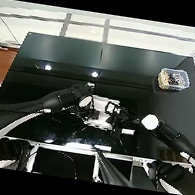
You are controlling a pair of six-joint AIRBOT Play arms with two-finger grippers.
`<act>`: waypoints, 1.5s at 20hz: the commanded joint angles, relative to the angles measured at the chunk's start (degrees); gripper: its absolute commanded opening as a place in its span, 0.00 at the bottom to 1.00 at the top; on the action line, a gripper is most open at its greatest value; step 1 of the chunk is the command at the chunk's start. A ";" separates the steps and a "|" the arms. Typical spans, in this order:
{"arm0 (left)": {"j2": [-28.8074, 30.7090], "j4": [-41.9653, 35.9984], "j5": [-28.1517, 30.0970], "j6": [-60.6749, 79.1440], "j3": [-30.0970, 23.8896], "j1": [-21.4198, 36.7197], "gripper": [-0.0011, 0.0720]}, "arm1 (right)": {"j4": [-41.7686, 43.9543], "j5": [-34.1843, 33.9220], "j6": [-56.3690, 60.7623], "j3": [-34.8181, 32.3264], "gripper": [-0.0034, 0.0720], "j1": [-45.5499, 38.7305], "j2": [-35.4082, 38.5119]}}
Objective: Fold the box and place the chain.
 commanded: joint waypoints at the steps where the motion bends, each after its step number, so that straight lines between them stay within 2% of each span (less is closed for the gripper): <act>1: 0.02 0.35 0.33 0.07 0.04 0.07 0.05 | -10.75 8.55 19.23 1.64 0.05 -3.45 4.46; 4: 0.02 0.04 0.33 0.04 0.04 0.15 0.05 | -14.75 22.95 36.72 3.63 0.05 -15.61 11.85; 6: 0.02 0.07 0.35 0.04 0.04 0.15 0.05 | -15.21 26.99 46.66 3.45 0.05 -25.94 14.97; 8: 0.02 0.07 0.39 0.04 0.04 0.15 0.05 | -15.13 26.82 54.99 2.14 0.05 -35.28 15.02; 11: 0.02 0.04 0.42 0.02 0.04 0.15 0.05 | -14.80 23.82 65.90 -3.52 0.05 -43.85 14.47; 14: 0.02 0.04 0.39 0.02 0.04 0.15 0.05 | -10.56 25.57 66.71 -8.13 0.05 -44.37 11.04; 16: 0.02 0.07 0.55 0.02 0.04 0.15 0.05 | -5.22 27.26 61.05 -9.97 0.05 -42.05 8.33; 19: 0.02 0.07 0.57 0.02 0.04 0.15 0.05 | -3.37 26.82 59.01 -10.16 0.05 -36.35 3.85; 21: 0.02 0.07 0.57 0.02 0.04 0.15 0.05 | 1.31 25.81 54.49 -10.05 0.05 -33.57 1.29; 24: 0.02 0.04 0.55 0.02 0.04 0.15 0.05 | 9.55 27.69 46.49 -9.55 0.05 -32.76 0.17; 26: 0.02 0.04 0.55 0.02 0.04 0.15 0.05 | 9.73 28.63 45.79 -8.41 0.06 -32.76 0.17; 27: 0.02 0.04 0.55 0.02 0.04 0.15 0.05 | 10.01 28.94 45.81 -8.20 0.20 -32.74 0.17; 28: 0.02 0.04 0.55 0.02 0.04 0.15 0.05 | 10.47 29.62 45.79 -8.20 0.51 -32.74 0.17; 29: 0.02 0.04 0.55 0.02 0.04 0.15 0.05 | 10.56 30.34 45.79 -8.20 0.70 -32.72 0.17; 30: 0.02 0.04 0.55 0.02 0.04 0.15 0.05 | 10.58 30.77 45.79 -8.20 0.84 -32.52 0.17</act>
